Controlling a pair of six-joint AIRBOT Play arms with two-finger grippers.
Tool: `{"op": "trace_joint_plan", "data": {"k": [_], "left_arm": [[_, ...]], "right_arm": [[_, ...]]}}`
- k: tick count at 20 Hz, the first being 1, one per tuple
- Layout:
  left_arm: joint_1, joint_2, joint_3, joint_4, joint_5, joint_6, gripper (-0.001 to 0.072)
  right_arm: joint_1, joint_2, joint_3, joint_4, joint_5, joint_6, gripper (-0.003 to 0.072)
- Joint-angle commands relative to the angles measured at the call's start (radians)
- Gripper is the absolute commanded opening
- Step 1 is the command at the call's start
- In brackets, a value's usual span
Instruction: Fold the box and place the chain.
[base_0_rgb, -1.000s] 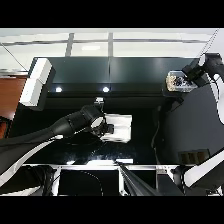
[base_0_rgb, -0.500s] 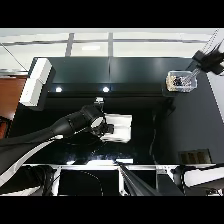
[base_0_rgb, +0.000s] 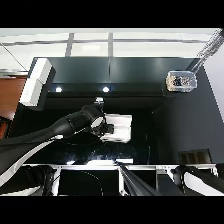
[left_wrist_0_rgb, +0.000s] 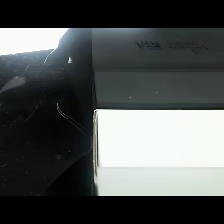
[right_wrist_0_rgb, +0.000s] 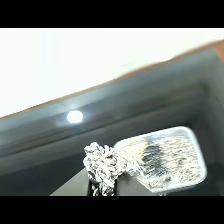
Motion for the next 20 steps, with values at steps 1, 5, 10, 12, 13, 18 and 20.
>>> {"op": "trace_joint_plan", "data": {"k": [1,5,10,12,13,18,20], "left_arm": [[0.000,0.000,0.001,0.000,0.000,0.000,0.0028],[0.000,0.000,0.001,0.000,0.000,0.000,0.0028],[0.000,0.000,0.001,0.000,0.000,0.000,0.0028],[0.000,0.000,0.001,0.000,0.000,0.000,0.0027],[0.000,0.000,0.001,0.000,0.000,0.000,0.0028],[0.000,0.000,0.000,0.000,0.000,0.000,0.0027],[0.000,0.000,0.000,0.000,0.001,0.000,0.0028]], "right_arm": [[0.058,0.132,-0.001,0.091,0.159,-0.117,0.0005],[0.172,0.207,-0.002,0.140,0.333,-0.170,0.0004],[0.358,0.242,-0.113,0.222,0.444,-0.175,0.0004],[0.425,0.243,-0.184,0.278,0.401,-0.175,0.0004],[0.456,0.243,-0.212,0.289,0.375,-0.174,0.0004],[0.556,0.245,-0.272,0.373,0.301,-0.165,0.0004],[0.565,0.246,-0.272,0.462,0.275,-0.167,0.0004]]}}
